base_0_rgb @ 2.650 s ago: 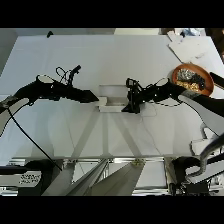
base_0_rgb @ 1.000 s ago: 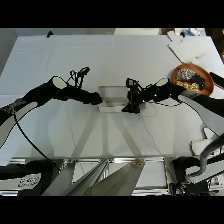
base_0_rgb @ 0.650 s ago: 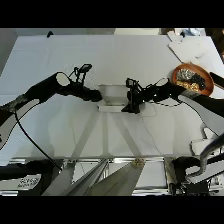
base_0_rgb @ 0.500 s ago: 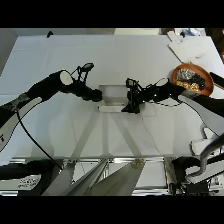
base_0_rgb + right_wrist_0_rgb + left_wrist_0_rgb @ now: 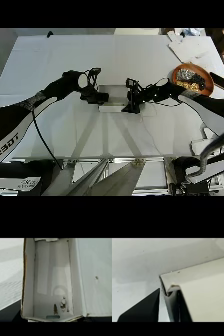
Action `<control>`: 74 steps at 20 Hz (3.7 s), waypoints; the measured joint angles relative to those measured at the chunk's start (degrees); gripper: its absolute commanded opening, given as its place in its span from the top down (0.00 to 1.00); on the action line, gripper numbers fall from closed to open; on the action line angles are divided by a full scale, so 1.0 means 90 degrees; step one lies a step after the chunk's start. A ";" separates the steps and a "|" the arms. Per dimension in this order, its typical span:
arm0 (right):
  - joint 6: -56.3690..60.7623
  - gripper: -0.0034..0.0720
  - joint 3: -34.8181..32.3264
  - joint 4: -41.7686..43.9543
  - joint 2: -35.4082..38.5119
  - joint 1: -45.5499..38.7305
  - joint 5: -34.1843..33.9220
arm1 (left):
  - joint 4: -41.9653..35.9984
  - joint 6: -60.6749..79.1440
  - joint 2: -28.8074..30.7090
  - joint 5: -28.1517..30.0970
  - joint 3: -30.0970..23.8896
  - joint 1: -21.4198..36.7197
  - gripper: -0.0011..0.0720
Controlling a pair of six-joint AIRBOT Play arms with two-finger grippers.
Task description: Fold the box and place the chain.
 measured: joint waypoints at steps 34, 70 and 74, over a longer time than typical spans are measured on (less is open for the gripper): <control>-0.0002 0.25 0.0000 -0.0002 0.0000 -0.0002 -0.0005 | -0.1122 0.2555 0.0840 -0.1921 0.0138 0.1326 0.45; -0.0010 0.25 0.0000 -0.0002 0.0000 -0.0002 0.0019 | 0.0787 -0.1027 0.0306 -0.0398 0.0022 -0.0287 0.57; -0.0002 0.25 0.0000 0.0015 0.0000 -0.0002 0.0015 | 0.0831 -0.1290 0.0131 -0.0323 0.0032 -0.0355 0.98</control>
